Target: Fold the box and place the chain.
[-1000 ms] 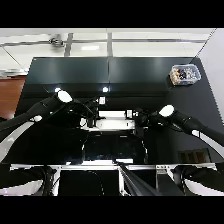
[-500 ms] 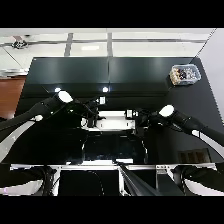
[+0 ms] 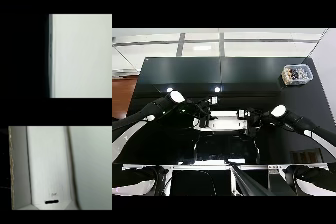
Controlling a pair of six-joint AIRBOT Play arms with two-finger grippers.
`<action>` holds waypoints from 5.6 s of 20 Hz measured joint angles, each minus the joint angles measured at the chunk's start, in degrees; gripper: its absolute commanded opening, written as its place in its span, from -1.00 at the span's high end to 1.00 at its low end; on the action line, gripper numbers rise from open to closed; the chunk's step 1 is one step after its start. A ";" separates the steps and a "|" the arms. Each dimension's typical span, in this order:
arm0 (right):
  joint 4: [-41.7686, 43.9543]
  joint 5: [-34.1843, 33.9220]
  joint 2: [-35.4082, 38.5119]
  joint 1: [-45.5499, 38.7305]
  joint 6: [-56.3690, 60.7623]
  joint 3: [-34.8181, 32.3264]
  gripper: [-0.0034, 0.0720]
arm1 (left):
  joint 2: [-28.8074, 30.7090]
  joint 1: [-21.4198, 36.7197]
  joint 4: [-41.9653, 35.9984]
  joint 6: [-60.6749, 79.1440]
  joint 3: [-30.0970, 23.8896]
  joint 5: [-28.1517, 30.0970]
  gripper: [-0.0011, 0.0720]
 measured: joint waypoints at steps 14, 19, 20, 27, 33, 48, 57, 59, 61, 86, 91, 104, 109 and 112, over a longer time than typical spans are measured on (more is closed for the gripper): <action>-1.49 -1.27 -0.79 0.90 3.23 0.87 -0.97 | 0.00 0.00 -0.02 0.02 0.00 -0.02 0.91; -2.03 -1.38 -0.79 1.07 3.45 0.90 -0.84 | 0.00 0.00 -0.02 0.07 0.00 -0.02 0.91; -2.10 -1.36 -0.79 1.07 3.45 0.90 -0.40 | 0.00 0.00 0.00 0.07 0.02 -0.02 0.91; -2.27 -1.51 -0.79 1.07 3.43 0.90 -0.32 | 0.22 0.00 0.26 -0.61 0.26 0.02 -0.69; -2.25 -1.60 -0.79 1.07 3.43 0.90 -0.32 | 6.64 2.97 3.98 -11.61 1.42 -1.97 -0.98; -2.19 -1.57 -0.83 1.07 3.43 0.90 0.63 | 13.27 2.03 -10.36 -32.54 -7.41 -12.85 0.91; -2.19 -1.53 -0.83 1.07 3.43 0.87 0.63 | 6.19 1.11 -9.75 -29.59 -3.72 7.85 0.91; -2.19 -1.51 -0.83 1.07 3.43 0.90 0.63 | 3.50 1.29 -9.46 -30.03 -3.43 7.17 0.91; -2.19 -1.51 -0.83 1.09 3.41 0.87 0.63 | 1.79 1.42 -9.38 -30.18 -3.30 5.99 0.91; -2.21 -1.49 -0.83 1.07 3.41 0.90 0.63 | 24.13 7.58 8.44 -4.52 -14.36 0.15 -0.99; -2.21 -1.46 -0.83 1.07 3.41 0.90 0.63 | 17.90 2.82 6.47 2.60 -13.42 4.00 -0.98; -2.21 -1.49 -0.83 1.07 3.43 0.90 0.63 | 13.20 0.61 -1.07 3.58 -12.81 5.22 0.36; -2.19 -1.46 -0.83 1.07 3.43 0.90 0.63 | 11.96 0.61 -5.97 3.67 -12.81 5.14 0.36; -2.16 -1.49 -0.83 1.07 3.45 0.90 0.63 | 10.25 0.61 -10.14 4.52 -12.81 5.09 0.36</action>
